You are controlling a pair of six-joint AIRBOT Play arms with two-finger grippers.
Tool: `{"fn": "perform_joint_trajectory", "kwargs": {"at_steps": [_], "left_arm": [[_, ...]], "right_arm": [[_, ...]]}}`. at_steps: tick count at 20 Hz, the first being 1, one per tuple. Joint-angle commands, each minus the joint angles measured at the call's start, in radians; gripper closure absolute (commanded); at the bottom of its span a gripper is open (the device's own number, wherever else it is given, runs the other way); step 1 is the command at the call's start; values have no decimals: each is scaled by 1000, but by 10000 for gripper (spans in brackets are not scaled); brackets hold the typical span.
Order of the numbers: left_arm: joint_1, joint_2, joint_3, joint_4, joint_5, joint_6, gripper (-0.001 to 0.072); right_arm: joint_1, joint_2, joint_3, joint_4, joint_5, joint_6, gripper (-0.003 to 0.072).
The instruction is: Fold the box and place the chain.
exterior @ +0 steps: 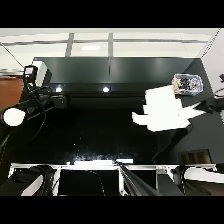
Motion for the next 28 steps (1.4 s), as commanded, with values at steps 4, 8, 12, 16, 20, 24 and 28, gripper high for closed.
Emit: {"fn": "perform_joint_trajectory", "kwargs": {"at_steps": [4,8,12,16,20,24,28], "left_arm": [[-87,-3,0,-15,-11,0,2],[-87,-60,0,-143,-86,0,1],[-53,-226,41,-298,-250,68,1],[46,-451,112,-653,-428,380,1],[89,-671,196,-790,-648,607,1],[74,-798,268,-875,-808,771,3],[72,-865,326,-793,-887,846,32]], "right_arm": [[278,230,-298,377,-209,-131,672],[464,441,-602,601,-457,-217,672],[623,511,-754,644,-598,-217,672],[699,511,-762,644,-600,-216,672],[714,511,-762,645,-599,-212,672],[714,511,-762,645,-599,-212,672],[714,511,-762,645,-599,-212,672]]}}
